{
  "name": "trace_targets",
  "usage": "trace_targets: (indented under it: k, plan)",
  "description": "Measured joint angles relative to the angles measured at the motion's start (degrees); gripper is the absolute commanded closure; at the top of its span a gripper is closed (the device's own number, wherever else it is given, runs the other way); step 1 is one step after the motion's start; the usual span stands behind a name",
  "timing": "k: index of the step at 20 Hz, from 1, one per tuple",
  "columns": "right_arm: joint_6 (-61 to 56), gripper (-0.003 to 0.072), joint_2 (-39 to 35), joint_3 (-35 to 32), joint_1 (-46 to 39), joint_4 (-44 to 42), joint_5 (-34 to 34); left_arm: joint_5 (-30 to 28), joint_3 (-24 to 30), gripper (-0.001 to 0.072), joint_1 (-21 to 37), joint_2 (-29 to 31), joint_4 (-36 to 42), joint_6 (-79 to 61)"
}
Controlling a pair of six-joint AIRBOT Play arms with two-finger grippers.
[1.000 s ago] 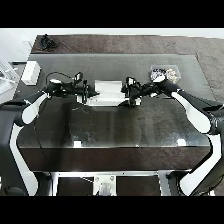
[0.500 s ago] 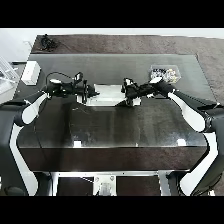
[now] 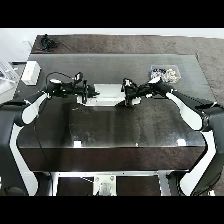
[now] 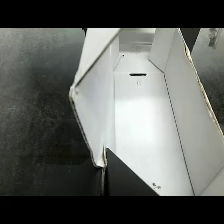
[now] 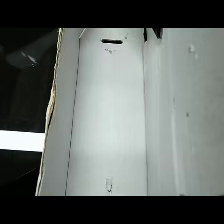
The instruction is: Fold the box and place the chain.
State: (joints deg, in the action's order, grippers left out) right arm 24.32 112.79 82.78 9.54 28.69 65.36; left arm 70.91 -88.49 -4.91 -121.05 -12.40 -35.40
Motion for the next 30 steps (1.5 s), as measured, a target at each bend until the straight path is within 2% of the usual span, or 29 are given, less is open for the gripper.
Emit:
trace_targets:
  k: [5, 6, 7, 30]
  plan:
    - [0.0, 0.0047, 0.1, 0.0, 0.0, 0.4, 0.0, 0.0, 0.0, 0.069, 0.0, 0.0, 0.0, 0.0]
    - [0.0, 0.0092, 0.1, 0.0, 0.0, 0.4, 0.0, 0.0, 0.0, 0.069, 0.0, 0.0, 0.0, 0.0]
    - [0.0, 0.0098, 0.1, 0.0, 0.0, 0.4, 0.1, 0.1, 0.0, 0.069, 0.0, 0.0, 0.0, 0.0]
    - [0.3, 0.0108, 0.1, 0.0, 0.0, 0.5, 0.1, 0.0, 0.0, 0.069, 0.0, 0.0, 0.0, 0.0]
